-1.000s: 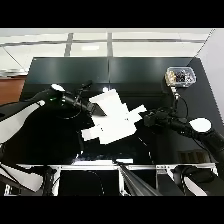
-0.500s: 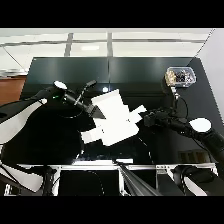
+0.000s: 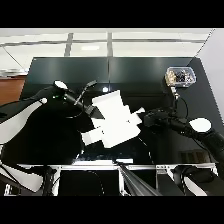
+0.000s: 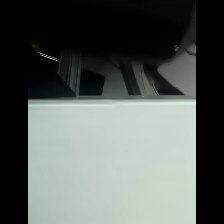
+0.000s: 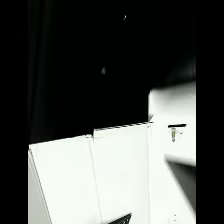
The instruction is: Fold the box and place the chain.
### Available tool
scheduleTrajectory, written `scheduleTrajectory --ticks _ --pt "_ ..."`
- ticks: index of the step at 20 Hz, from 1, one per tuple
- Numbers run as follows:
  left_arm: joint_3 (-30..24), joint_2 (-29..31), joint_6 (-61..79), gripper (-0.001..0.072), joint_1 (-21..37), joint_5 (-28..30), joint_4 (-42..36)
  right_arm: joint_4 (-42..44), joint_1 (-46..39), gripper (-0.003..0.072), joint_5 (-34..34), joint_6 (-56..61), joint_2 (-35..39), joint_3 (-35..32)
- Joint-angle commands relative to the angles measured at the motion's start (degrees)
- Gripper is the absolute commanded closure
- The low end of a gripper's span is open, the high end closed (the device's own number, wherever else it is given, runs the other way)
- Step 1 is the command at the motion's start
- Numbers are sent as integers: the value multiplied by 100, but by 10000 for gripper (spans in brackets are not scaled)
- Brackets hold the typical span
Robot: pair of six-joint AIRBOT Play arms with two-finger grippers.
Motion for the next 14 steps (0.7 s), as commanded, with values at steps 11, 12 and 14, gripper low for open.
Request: scheduleTrajectory --ticks 11,12,14 --pt "-155 1746 608 684 -741 1912 535 -2675 -1075 48 1266 -20 7 1377" --pt "-153 1729 992 684 -826 1908 597 -2761 -1071 48 1272 -20 7 1377" --pt "-153 1709 1502 684 -1032 2052 1119 -2953 -1071 48 1274 -24 7 1377"
